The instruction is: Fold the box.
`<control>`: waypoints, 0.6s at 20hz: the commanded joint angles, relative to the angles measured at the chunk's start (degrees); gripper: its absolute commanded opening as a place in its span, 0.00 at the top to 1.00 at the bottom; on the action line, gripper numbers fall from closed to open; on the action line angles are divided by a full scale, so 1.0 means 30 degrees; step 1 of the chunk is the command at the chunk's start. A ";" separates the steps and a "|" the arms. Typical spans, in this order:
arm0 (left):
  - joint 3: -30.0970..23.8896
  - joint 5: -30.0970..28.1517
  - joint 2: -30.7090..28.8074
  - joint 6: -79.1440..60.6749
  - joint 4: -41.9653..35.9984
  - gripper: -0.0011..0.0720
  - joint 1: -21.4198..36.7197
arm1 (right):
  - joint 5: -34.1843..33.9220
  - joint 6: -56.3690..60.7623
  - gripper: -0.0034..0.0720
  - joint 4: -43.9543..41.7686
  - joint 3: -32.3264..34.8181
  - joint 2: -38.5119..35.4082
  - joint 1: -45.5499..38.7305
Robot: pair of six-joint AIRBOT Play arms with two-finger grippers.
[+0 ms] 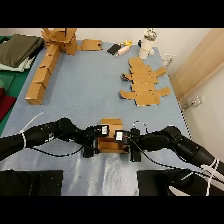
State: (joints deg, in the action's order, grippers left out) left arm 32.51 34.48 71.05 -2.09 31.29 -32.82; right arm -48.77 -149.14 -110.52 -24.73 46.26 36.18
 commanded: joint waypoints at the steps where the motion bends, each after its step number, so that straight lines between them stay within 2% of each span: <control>1: 0.0015 0.0000 0.0007 -0.0007 0.0000 0.44 0.0007 | 0.0860 -0.0321 0.77 0.0109 0.0015 0.0160 0.0685; 4: 0.0015 0.0000 0.0007 -0.0007 0.0000 0.43 0.0007 | 0.2215 -0.1027 0.77 0.0029 0.0015 0.0648 0.0685; 5: 0.0015 0.0000 0.0007 -0.0007 0.0000 0.43 0.0007 | 0.2506 -0.1027 0.73 -0.0124 0.0015 0.0838 0.0685; 6: 0.0015 0.0000 0.0007 -0.0007 0.0000 0.44 0.0007 | 0.2594 -0.1027 0.55 -0.0386 0.0015 0.0991 0.0685; 7: 0.0015 0.0000 0.0007 -0.0007 0.0000 0.43 0.0007 | 0.2586 -0.1027 0.25 -0.0780 0.0015 0.1100 0.0685; 8: 0.0015 0.0000 0.0007 -0.0007 0.0000 0.44 0.0007 | 0.2572 -0.1020 0.19 -0.1100 0.0015 0.1122 0.0685; 12: 0.0015 0.0000 0.0007 -0.0007 0.0000 0.43 0.0007 | 0.2251 -0.1005 0.19 -0.1253 0.0015 0.1122 0.0685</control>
State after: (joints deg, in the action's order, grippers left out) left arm 32.51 34.57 71.00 -2.13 31.44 -32.71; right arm -42.13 -151.96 -112.90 -24.62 49.41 38.17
